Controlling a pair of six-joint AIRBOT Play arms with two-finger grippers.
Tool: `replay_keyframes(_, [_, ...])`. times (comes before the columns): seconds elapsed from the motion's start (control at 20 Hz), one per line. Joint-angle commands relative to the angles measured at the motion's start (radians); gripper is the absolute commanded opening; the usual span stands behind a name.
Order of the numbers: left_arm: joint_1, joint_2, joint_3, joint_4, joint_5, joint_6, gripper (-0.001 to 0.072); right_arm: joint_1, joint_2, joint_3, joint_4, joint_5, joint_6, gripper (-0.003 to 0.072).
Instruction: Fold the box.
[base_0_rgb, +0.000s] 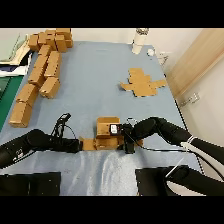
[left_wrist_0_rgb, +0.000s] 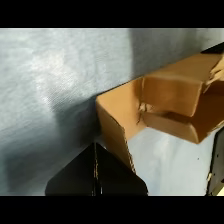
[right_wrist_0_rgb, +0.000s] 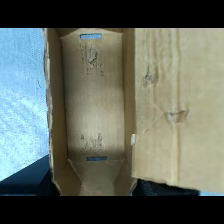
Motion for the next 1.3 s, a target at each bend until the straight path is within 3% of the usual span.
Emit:
replay_keyframes(0.0, [-0.069,-0.009,0.047,-0.038,0.065,0.016,0.0012,0.000,0.000,0.000,0.000,0.000,0.000,0.0505])
replay_keyframes(0.45, [-0.101,-0.008,0.157,-0.060,0.039,-0.004,0.0027,0.000,0.000,0.000,0.000,0.000,0.000,0.0505])
replay_keyframes(0.5, [-0.101,-0.009,0.157,-0.060,0.039,-0.013,0.0287,0.000,0.000,0.000,0.000,0.000,0.000,0.0505])
replay_keyframes(0.55, [-0.101,-0.014,0.157,-0.061,0.037,-0.019,0.0354,0.000,0.000,0.000,0.000,0.000,0.000,0.0505])
replay_keyframes(1.25, [-0.113,-0.084,0.169,-0.119,0.012,-0.056,0.0379,0.000,0.000,0.000,0.000,0.000,0.000,0.0504])
